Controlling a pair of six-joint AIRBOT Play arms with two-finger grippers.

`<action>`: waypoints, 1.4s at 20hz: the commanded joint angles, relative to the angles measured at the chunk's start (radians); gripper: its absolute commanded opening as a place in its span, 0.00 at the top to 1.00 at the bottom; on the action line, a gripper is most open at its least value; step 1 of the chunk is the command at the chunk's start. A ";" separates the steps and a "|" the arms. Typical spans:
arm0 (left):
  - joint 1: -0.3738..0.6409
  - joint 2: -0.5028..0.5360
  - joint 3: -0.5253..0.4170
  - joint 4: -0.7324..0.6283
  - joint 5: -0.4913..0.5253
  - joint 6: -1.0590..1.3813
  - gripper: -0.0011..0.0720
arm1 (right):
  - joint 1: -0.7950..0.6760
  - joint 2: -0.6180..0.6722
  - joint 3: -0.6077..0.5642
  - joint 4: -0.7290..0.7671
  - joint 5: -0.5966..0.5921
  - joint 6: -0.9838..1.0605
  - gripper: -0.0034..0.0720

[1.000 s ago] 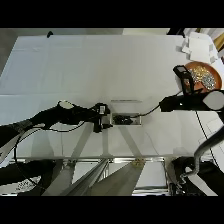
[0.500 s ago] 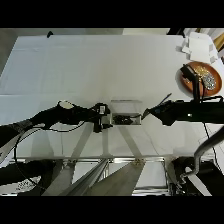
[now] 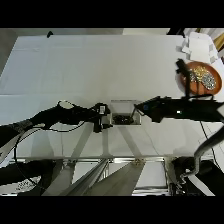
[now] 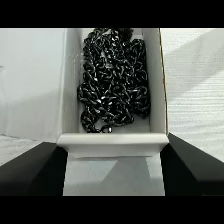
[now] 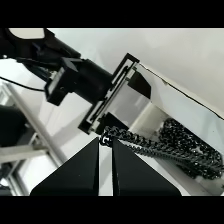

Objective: Fold the box and place the chain.

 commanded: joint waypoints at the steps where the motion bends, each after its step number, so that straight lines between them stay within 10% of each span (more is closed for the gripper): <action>1: -0.001 0.000 0.000 0.000 0.000 0.000 0.89 | 0.132 -0.126 0.000 -0.119 -0.110 0.010 0.94; 7: -0.001 0.000 0.000 0.000 0.000 0.000 0.89 | 0.220 -0.364 0.000 -0.161 -0.153 0.012 0.92; 14: -0.001 0.000 0.000 0.000 0.000 0.000 0.89 | 0.221 -0.397 0.003 -0.145 -0.160 0.027 0.64; 21: 0.000 0.000 0.000 0.000 0.000 0.000 0.89 | 0.047 -0.258 0.047 -0.291 0.060 0.057 0.91; 28: 0.000 0.000 0.000 0.000 0.000 0.000 0.89 | -0.141 -0.195 0.044 -0.584 0.082 0.243 0.94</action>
